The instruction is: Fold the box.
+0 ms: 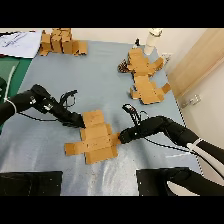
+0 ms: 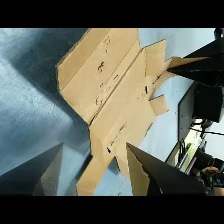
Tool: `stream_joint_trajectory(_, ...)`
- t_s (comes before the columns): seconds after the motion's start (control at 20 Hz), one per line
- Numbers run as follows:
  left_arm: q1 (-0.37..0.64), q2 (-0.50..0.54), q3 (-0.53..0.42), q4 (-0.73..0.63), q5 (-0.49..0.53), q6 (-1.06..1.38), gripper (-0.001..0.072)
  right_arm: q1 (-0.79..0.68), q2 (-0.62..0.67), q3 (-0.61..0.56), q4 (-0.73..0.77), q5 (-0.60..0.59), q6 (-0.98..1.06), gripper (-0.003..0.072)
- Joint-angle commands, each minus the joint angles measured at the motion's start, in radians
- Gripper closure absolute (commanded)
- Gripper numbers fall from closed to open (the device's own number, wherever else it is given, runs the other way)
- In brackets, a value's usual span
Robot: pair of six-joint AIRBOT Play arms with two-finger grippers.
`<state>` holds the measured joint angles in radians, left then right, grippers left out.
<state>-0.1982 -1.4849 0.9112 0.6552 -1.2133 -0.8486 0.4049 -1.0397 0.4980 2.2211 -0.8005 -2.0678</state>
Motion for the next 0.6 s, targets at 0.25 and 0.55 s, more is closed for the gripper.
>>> stream_joint_trajectory(0.25, -0.033, -0.076, 0.0, -0.147, 0.055, 0.109, 0.0119, 0.003, 0.043, -0.003, -0.003, -0.02, 0.0, 0.0686)
stream_joint_trajectory(0.55, -0.033, -0.076, 0.0, -0.276, 0.055, 0.208, 0.0299, 0.003, 0.046, -0.003, -0.003, -0.02, -0.001, 0.0686)
